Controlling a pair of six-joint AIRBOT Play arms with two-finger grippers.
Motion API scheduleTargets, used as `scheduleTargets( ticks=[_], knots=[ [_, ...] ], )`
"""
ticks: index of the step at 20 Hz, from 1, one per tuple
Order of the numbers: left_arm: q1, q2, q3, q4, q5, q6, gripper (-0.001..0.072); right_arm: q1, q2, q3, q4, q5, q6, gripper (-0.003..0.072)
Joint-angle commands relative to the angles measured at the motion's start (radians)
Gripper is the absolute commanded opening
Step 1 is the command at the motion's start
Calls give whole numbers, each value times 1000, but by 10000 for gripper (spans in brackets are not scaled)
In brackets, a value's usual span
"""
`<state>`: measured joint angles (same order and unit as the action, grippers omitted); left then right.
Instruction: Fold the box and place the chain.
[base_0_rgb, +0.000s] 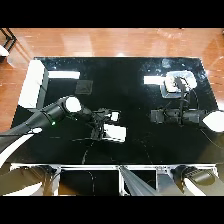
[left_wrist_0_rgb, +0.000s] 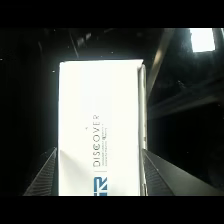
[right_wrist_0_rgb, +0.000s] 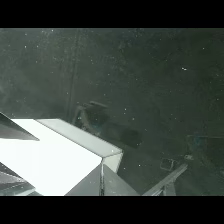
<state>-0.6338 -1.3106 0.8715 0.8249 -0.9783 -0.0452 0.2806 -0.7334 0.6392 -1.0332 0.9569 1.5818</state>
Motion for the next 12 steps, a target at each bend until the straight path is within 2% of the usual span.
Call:
scheduleTargets(
  ticks=[1,12],
  knots=[
    [-2,-1,-1,0,2,-15,639,0,-1,0,0,-1,0,22],
    [-2,-5,-4,4,2,-42,639,0,-1,0,0,-19,0,21]
  ],
)
